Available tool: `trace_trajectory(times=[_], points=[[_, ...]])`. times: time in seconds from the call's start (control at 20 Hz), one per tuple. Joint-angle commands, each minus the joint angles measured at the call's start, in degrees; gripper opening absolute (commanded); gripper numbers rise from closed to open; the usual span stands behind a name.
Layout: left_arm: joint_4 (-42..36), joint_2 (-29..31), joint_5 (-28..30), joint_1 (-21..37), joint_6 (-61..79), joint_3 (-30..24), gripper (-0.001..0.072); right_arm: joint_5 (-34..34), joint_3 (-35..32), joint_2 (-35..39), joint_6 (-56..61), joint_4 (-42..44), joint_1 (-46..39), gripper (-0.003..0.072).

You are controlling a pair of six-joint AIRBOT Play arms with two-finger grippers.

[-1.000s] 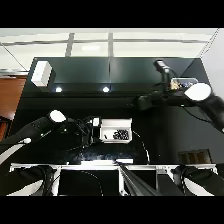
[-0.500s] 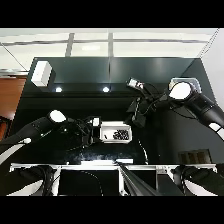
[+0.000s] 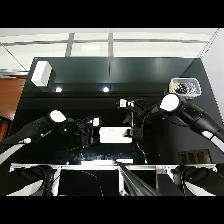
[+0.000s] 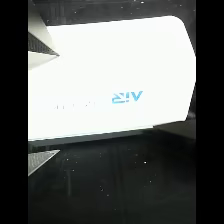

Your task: Fold the box and place the chain.

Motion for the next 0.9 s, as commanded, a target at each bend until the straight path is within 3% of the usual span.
trace_trajectory(times=[0.0,0.4,0.5,0.7,0.85], points=[[0.02,-0.04,-0.28,-0.02,0.00,0.02,0.0487,-0.07,-0.33,0.04,-1.33,-0.17,0.85,0.0705],[0.02,-0.04,-0.28,-0.02,0.00,0.02,0.0487,-1.95,-1.42,0.02,1.14,-3.04,2.36,0.0705],[0.02,-0.04,-0.28,-0.02,0.00,0.02,0.0487,-2.45,-1.42,0.04,1.84,-2.73,2.36,0.0674],[0.02,-0.04,-0.35,-0.02,0.00,0.02,0.0487,-2.43,-1.40,0.07,1.97,-2.69,2.36,0.0260],[0.02,-0.04,-0.46,-0.02,0.00,0.02,0.0487,-2.12,-1.40,0.04,2.54,-2.69,2.36,0.0255]])
